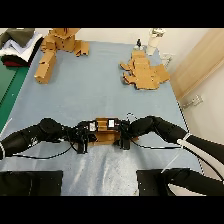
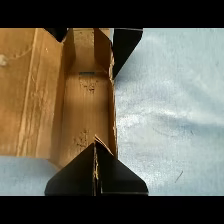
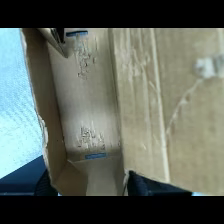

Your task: Fold the box.

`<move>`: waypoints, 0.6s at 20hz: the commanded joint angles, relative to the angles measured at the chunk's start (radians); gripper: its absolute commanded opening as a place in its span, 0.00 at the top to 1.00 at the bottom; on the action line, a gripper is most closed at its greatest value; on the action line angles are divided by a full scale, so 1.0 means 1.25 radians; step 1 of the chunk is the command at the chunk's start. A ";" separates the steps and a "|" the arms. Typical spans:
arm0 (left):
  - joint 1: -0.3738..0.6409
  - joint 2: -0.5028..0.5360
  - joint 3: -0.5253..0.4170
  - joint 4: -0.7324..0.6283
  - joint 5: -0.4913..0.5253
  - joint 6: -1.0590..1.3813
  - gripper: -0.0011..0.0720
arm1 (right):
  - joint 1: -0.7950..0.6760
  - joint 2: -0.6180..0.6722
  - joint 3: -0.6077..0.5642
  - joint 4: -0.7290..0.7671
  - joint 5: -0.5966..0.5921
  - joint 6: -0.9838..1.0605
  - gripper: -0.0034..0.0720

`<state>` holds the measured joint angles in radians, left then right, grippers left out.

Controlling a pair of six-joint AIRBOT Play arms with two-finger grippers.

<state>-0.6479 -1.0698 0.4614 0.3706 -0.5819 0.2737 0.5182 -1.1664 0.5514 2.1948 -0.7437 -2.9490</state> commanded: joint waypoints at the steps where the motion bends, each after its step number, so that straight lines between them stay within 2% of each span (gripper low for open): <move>1: 0.011 0.000 -0.002 0.083 -0.021 -0.069 0.97 | 0.001 0.000 0.000 0.000 0.002 0.000 0.37; 4: 0.044 0.006 -0.003 0.096 -0.073 -0.073 0.97 | 0.001 0.000 0.000 0.000 0.002 0.000 0.37; 12: 0.107 0.044 -0.018 0.155 -0.139 -0.110 0.97 | 0.001 0.000 0.000 0.000 0.002 0.000 0.37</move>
<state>-0.5369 -1.0229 0.4435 0.5304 -0.7189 0.1520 0.5182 -1.1664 0.5507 2.1948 -0.7422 -2.9482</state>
